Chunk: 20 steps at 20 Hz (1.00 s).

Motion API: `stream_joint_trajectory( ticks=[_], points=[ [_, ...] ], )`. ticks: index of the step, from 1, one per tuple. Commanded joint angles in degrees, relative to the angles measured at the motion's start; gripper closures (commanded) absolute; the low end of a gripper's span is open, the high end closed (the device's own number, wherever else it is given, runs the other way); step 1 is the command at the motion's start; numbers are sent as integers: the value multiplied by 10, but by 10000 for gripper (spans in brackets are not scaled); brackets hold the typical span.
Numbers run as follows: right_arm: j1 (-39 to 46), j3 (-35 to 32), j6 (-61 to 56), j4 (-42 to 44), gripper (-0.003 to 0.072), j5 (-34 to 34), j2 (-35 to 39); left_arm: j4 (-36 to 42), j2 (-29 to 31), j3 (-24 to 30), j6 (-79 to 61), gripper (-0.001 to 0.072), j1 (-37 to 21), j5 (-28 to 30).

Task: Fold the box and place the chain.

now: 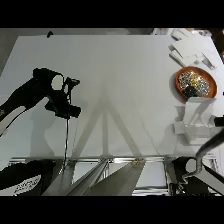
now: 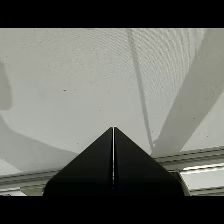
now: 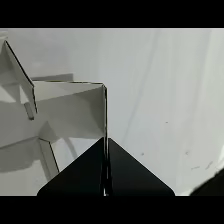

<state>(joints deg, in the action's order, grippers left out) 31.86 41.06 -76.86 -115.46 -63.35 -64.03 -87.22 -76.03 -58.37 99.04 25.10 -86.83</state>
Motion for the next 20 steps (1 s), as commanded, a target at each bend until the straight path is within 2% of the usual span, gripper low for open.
stream_joint_trajectory(
  ticks=[1, 3, 7, 11, 14, 18, 19, 20],
  points=[
    [-78, -1, 37, 205, 666, -68, 79, 0, 0, 0, 0, 700, 0, 0],
    [-128, -9, 54, 327, 666, -87, 127, 0, 0, 0, 0, 700, 0, 0],
    [-252, -76, 21, 438, 666, -57, 235, 0, 0, 0, 0, 700, 0, 0],
    [-361, -127, -41, 455, 666, -9, 300, 0, 0, 0, 0, 700, 0, 1],
    [-426, -150, -68, 455, 666, 2, 301, -12, 0, 0, -3, 700, 0, 70],
    [-482, -151, -85, 453, 665, 52, 301, -12, 0, 1, -88, 699, 0, 121],
    [-488, -151, -85, 453, 665, 58, 301, -11, -1, 1, -93, 667, -1, 139],
    [-492, -151, -85, 452, 665, 59, 301, -5, -2, 2, -105, 456, -1, 163]
  ],
)
